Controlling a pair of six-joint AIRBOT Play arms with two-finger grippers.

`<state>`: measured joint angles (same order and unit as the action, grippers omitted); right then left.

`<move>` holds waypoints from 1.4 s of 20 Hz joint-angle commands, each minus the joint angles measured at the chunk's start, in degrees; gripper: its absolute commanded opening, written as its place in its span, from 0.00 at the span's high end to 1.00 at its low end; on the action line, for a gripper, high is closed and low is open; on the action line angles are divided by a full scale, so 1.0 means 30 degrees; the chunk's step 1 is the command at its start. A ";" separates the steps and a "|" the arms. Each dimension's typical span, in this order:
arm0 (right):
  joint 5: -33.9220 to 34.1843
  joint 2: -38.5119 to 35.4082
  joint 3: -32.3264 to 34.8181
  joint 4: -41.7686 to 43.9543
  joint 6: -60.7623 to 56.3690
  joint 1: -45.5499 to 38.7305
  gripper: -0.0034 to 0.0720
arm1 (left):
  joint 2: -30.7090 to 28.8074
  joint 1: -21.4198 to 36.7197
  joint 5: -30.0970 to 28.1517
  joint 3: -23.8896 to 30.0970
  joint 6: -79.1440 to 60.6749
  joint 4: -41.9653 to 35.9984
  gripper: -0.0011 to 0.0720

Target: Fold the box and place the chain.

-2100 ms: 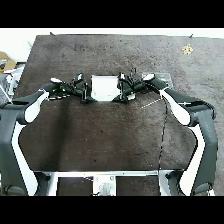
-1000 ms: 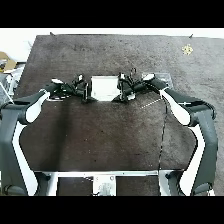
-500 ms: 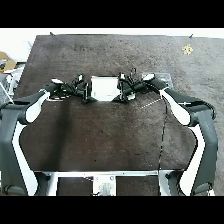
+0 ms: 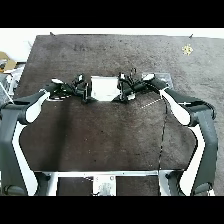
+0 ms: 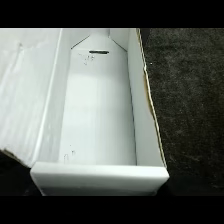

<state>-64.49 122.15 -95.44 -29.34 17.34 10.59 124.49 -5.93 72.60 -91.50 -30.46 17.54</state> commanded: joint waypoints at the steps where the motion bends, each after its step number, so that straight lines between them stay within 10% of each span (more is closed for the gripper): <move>1: 0.0000 -0.0015 -0.0007 0.0000 -0.0007 0.0015 0.37 | 0.0007 0.0015 -0.0058 0.0007 0.0000 -0.0007 0.60; 20: -0.0255 -0.0015 -0.0015 0.0146 -0.0007 0.0015 0.36 | 0.0007 0.0015 -0.0058 0.0007 0.0000 -0.0007 0.60; 22: -0.0175 -0.0036 -0.0015 0.0211 -0.0022 -0.0036 0.05 | 0.0007 0.0015 -0.0058 0.0007 0.0007 0.0000 0.60; 28: -0.0605 -0.0102 -0.0015 0.0044 -0.0182 -0.0903 0.05 | 0.0007 0.0015 -0.0058 0.0007 0.0000 0.0000 0.60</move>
